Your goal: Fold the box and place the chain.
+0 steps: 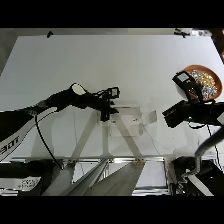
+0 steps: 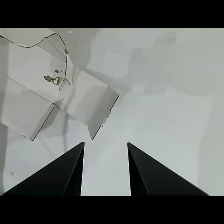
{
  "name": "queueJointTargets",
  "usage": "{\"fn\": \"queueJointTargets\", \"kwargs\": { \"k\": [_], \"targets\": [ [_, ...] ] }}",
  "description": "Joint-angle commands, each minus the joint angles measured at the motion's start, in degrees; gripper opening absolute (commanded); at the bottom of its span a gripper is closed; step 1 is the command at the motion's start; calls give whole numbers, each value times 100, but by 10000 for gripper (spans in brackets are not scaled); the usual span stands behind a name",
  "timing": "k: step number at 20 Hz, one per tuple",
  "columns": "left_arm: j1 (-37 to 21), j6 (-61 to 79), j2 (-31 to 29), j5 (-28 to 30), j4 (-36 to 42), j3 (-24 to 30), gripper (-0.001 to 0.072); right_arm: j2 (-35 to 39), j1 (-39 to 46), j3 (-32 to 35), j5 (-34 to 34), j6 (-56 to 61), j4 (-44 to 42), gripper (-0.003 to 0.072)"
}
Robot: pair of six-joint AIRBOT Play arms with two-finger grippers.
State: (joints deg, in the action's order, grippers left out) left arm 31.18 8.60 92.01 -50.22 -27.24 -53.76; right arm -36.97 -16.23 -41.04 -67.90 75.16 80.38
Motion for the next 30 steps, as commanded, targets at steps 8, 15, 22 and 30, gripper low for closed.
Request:
{"fn": "queueJointTargets", "kwargs": {
  "k": [8, 15, 22, 30],
  "targets": [
    [0, -2, 11, -13, -24, 4, 13, -31, -2, 37, -863, -2015, -605, 8],
    [0, -2, 11, -15, -26, 4, 13, 63, -1598, 1541, 1567, -2734, 382, 4],
    [0, -2, 11, -15, -24, 4, 13, 52, -2216, 2507, 2387, -2723, 826, 711],
    [0, -2, 11, -13, -24, 4, 13, -496, -2859, 2844, 4098, -3578, 704, 713]
  ]
}}
